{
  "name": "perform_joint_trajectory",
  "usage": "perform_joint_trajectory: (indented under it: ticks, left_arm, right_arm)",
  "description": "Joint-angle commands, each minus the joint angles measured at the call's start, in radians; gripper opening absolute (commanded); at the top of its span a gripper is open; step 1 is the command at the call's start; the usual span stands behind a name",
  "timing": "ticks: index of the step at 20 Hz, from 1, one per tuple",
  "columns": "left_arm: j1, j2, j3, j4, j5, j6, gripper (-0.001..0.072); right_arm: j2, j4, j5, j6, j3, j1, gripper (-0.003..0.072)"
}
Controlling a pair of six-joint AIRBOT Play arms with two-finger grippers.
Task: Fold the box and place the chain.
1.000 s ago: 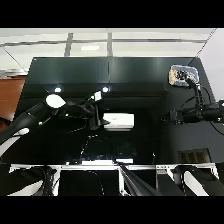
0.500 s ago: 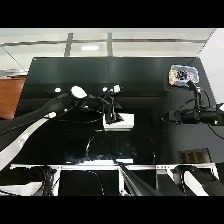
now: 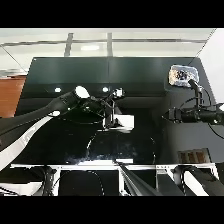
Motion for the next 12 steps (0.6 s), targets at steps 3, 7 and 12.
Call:
perform_joint_trajectory:
  ticks: [3, 7, 12]
  left_arm:
    - [-0.011, -0.001, 0.016, 0.151, -0.003, -0.002, 0.0711]
    - [-0.037, -0.007, 0.017, 0.243, 0.027, 0.001, 0.0710]
    - [-0.059, -0.011, 0.023, 0.263, 0.130, -0.027, 0.0336]
  right_arm:
    - [0.001, 0.000, -0.005, 0.000, 0.000, 0.000, 0.0022]
    - [0.001, 0.000, -0.009, 0.001, 0.000, 0.000, 0.0022]
    - [0.001, 0.000, -0.016, 0.001, 0.000, 0.000, 0.0022]
